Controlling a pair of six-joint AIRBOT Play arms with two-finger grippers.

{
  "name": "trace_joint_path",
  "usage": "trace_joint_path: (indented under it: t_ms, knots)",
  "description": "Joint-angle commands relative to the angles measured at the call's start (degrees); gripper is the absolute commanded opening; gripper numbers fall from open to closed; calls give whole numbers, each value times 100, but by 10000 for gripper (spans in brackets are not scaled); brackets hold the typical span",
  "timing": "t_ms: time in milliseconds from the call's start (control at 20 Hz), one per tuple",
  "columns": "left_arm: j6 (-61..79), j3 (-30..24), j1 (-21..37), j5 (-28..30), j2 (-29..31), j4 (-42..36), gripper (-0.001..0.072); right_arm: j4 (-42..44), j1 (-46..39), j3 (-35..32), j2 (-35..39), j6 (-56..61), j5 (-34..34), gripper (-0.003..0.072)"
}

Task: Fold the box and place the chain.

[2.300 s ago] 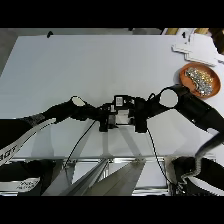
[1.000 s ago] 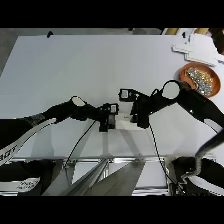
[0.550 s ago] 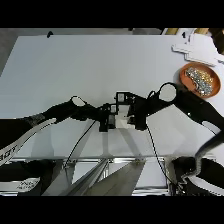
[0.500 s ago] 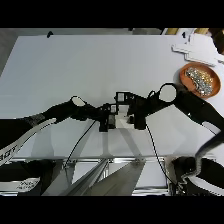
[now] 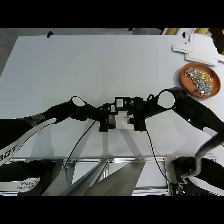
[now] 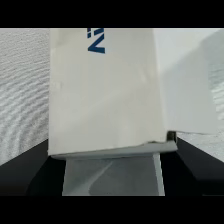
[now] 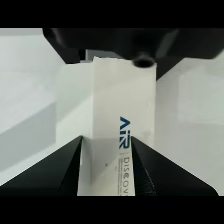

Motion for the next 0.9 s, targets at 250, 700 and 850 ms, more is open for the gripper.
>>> trace_joint_path:
  t_ms: [250, 700, 850]
  knots:
    - [2, 0, -2, -2, 0, 2, 170, -120, 79, -131, 92, 68, -7, 335]
    - [2, 0, -2, -2, 0, 2, 170, -149, 79, -348, 166, 264, -417, 220]
    - [4, 0, -2, -2, 0, 4, 170, -369, 76, -348, 439, 496, -848, 217]
